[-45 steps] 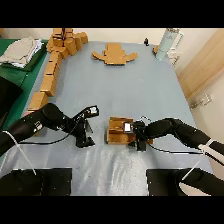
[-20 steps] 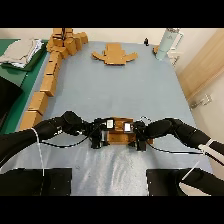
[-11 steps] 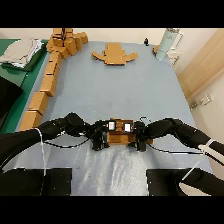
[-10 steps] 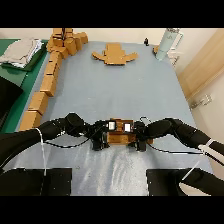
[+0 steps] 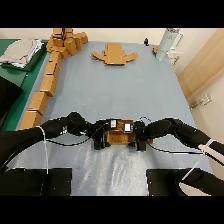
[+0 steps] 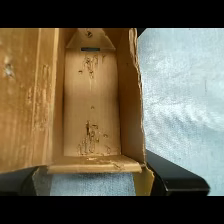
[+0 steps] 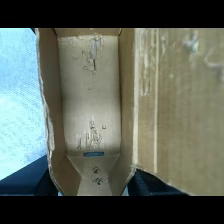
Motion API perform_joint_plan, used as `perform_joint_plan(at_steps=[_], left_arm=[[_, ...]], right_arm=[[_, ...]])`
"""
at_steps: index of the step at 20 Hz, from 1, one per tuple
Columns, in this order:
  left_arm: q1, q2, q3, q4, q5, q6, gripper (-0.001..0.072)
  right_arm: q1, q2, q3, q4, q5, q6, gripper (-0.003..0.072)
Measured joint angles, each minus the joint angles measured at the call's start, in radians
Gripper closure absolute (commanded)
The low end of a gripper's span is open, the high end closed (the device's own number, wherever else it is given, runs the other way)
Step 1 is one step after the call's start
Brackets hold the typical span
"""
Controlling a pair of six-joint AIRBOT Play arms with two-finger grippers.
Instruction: Fold the box.
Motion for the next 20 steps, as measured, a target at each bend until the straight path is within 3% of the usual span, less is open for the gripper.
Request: perform_joint_plan(at_steps=[2,3,20], left_arm=[[-0.001,-0.002,0.002,0.004,0.000,-0.005,0.0096],[-0.001,-0.003,0.003,0.005,0.000,-0.008,0.0244],[-0.001,-0.003,0.004,0.008,0.000,-0.011,0.0244]], right_arm=[[0.000,0.000,0.000,0.000,0.000,0.000,0.0143],[0.000,0.000,0.000,0.000,0.000,0.000,0.0143],[0.000,0.000,0.000,0.000,0.000,0.000,0.0143]])
